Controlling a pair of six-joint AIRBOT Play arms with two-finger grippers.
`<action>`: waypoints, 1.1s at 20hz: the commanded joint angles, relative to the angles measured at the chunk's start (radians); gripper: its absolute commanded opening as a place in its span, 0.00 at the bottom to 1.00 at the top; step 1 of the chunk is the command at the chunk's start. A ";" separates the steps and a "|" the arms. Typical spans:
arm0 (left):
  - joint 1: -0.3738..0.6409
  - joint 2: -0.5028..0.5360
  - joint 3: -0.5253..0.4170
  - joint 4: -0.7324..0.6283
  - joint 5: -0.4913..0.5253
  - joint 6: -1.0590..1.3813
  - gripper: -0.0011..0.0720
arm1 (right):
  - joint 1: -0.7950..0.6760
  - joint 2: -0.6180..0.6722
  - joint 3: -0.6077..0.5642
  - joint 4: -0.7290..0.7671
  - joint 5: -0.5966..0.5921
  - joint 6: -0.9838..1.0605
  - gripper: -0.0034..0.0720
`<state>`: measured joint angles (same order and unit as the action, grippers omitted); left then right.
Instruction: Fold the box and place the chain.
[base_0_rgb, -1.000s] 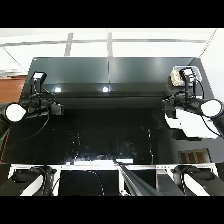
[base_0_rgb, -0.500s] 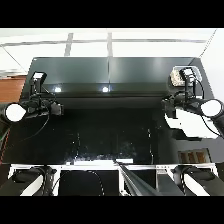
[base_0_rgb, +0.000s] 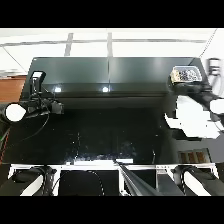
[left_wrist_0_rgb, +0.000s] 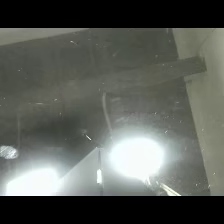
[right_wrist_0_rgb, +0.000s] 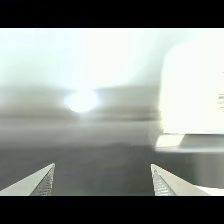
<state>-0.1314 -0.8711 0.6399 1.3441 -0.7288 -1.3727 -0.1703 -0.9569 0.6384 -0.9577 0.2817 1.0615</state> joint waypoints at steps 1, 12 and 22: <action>-0.001 -0.003 -0.004 -0.030 0.053 -0.001 0.49 | -0.380 -0.072 0.040 -0.071 -0.018 0.149 0.98; 0.001 -0.023 -0.003 -0.042 0.019 -0.232 0.98 | -0.817 -0.693 0.637 -0.338 1.022 -0.154 0.97; 0.001 -0.024 -0.003 -0.044 0.020 -0.232 0.98 | -0.745 -0.570 0.644 -0.171 1.124 -0.221 0.07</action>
<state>-0.1314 -0.8944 0.6369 1.2999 -0.7097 -1.6009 -0.9321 -1.5894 1.2884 -1.2282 1.3613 0.8520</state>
